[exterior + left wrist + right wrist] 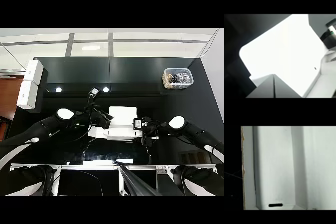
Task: Fold the box and place the chain.
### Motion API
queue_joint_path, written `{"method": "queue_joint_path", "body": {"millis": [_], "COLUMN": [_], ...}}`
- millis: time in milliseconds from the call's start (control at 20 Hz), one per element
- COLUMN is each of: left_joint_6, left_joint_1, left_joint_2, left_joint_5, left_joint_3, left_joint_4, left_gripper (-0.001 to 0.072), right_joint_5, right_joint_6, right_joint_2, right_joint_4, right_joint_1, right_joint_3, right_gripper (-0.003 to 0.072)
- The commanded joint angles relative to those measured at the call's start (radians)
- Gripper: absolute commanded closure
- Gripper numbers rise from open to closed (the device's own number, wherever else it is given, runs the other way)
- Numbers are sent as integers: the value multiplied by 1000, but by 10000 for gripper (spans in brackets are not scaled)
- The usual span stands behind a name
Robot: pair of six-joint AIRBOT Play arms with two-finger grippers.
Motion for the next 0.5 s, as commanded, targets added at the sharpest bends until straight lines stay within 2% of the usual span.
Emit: {"method": "queue_joint_path", "body": {"millis": [0, 100, 250, 350, 450], "left_joint_6": [11, 12, 11, -9, -119], "left_joint_1": [-2, 0, 6, 40, 109], "left_joint_2": [-39, -39, -27, 11, 90], "left_joint_5": [-19, -51, -60, -138, -245], "left_joint_3": [2, 4, 36, 89, 127], "left_joint_4": [-5, 14, 147, 243, 411], "left_gripper": [679, 679, 679, 681, 681], "right_joint_5": [0, 0, 0, 0, 0], "right_joint_6": [0, 0, 0, 0, 0], "right_joint_2": [-1, -1, -1, -1, -1], "right_joint_4": [0, 0, 0, 0, 0], "right_joint_1": [1, 1, 1, 1, 1], "right_joint_3": [0, 0, 0, 0, 0], "right_gripper": [221, 221, 221, 221, 221]}}
